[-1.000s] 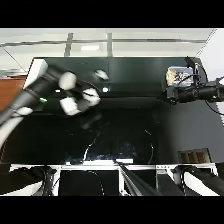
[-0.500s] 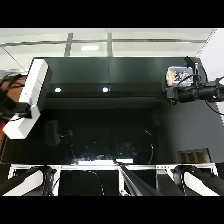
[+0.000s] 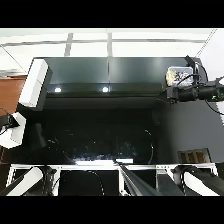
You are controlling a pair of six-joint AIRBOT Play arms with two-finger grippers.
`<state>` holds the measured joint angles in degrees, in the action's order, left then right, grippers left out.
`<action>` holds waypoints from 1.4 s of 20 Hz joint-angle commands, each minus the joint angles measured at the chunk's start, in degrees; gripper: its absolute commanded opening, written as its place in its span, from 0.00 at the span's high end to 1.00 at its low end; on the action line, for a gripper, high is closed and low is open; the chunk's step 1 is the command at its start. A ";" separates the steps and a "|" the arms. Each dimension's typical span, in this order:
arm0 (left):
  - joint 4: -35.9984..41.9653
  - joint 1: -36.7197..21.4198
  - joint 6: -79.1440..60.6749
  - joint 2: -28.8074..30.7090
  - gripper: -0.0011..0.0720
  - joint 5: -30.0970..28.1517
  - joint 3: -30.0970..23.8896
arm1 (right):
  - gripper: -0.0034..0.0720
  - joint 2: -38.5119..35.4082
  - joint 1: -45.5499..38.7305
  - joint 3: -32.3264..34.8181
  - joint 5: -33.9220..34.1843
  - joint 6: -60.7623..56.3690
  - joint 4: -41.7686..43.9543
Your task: Fold the box and place the chain.
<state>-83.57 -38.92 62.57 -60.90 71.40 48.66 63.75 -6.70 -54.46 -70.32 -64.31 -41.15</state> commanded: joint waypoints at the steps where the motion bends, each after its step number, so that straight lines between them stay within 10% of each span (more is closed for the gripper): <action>1: 4.55 -0.85 -7.06 -0.85 0.58 -11.34 -2.27 | 0.93 -0.02 0.04 0.00 0.57 0.11 0.04; 13: 6.75 6.08 -11.58 -11.04 0.58 -15.72 4.04 | 0.92 -0.02 0.04 0.00 -0.20 -1.46 0.17; 14: 6.73 6.47 -11.61 -11.76 0.50 -15.47 5.09 | 0.92 -0.02 0.04 0.00 -0.15 -1.49 0.17; 15: 6.51 6.95 -11.58 -11.96 0.03 -15.50 6.08 | 0.93 -0.02 0.04 0.00 -0.17 -1.49 0.17; 21: 9.46 12.70 1.09 -11.37 0.02 -10.62 26.45 | 0.92 -0.02 0.22 0.00 0.76 -1.49 0.61; 22: 11.43 14.12 6.47 -11.06 0.08 -9.27 30.67 | 0.92 -0.02 0.72 0.00 1.42 -1.46 0.57; 24: 15.26 16.81 11.04 -10.01 0.85 -3.30 36.17 | 0.92 -0.02 3.43 0.00 4.46 -1.44 0.44; 28: 22.10 24.20 9.57 0.17 0.95 -7.15 26.91 | 0.93 -0.02 12.92 0.00 17.14 -1.57 -10.38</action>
<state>-66.22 -19.53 70.19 -66.59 65.89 78.94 63.75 0.78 -54.46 -62.19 -65.78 -43.94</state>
